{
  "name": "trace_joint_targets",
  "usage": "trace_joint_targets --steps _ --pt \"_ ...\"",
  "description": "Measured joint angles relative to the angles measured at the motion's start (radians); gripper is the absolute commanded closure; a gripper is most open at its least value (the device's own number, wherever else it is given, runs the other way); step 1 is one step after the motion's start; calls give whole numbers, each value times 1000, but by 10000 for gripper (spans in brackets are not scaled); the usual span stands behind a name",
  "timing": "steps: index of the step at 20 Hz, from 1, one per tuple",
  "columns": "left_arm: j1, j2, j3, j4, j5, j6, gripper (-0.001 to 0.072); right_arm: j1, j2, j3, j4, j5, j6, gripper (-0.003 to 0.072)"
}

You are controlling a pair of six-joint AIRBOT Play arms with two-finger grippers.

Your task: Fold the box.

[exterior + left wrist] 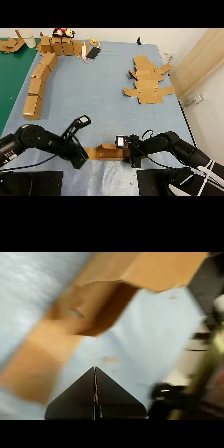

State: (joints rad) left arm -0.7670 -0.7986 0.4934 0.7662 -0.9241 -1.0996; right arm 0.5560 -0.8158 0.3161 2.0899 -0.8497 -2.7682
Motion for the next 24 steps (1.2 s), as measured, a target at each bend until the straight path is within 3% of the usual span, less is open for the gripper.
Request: trace_joint_targets --steps 6,12,16,24 --pt "-128 -136 0 -354 229 -43 699 0 0 0 0 0 0 229" --pt "-71 -230 57 -496 407 16 699 0 0 0 0 0 0 229" --pt "5 -252 77 -514 450 28 699 0 0 0 0 0 0 229" --pt "24 -375 86 -518 399 37 699 0 0 0 0 0 0 229"
